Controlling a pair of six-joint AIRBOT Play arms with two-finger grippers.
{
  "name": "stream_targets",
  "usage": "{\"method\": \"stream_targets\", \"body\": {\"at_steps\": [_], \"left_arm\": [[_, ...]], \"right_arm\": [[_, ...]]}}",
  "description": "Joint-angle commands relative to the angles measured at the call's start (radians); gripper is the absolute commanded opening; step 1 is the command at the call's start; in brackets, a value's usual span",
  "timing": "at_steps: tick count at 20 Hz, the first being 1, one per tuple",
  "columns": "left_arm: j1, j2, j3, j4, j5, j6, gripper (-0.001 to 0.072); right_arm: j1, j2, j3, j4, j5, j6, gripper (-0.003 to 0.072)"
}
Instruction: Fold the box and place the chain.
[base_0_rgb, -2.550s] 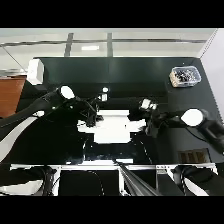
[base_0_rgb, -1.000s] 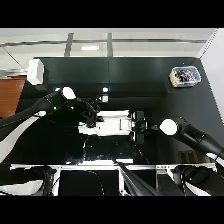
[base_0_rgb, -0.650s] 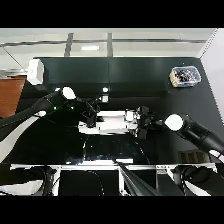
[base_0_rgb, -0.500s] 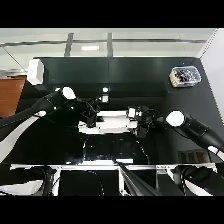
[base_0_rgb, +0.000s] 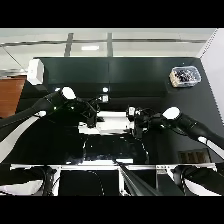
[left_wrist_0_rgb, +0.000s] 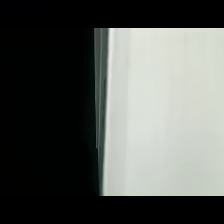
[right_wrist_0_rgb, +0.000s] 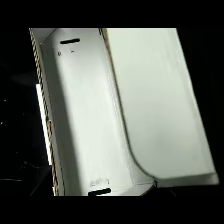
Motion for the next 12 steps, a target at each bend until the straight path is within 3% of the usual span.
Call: {"method": "stream_targets", "body": {"at_steps": [1,12], "left_arm": [[0.001,0.001,0.001,-0.004,0.002,-0.003,0.0026],[0.001,0.001,0.001,-0.004,0.003,-0.003,0.0026]], "right_arm": [[-0.002,-0.050,-0.001,-0.027,0.023,-0.037,0.0700],[0.022,-0.063,0.000,-0.142,-0.013,0.066,0.0700]]}}
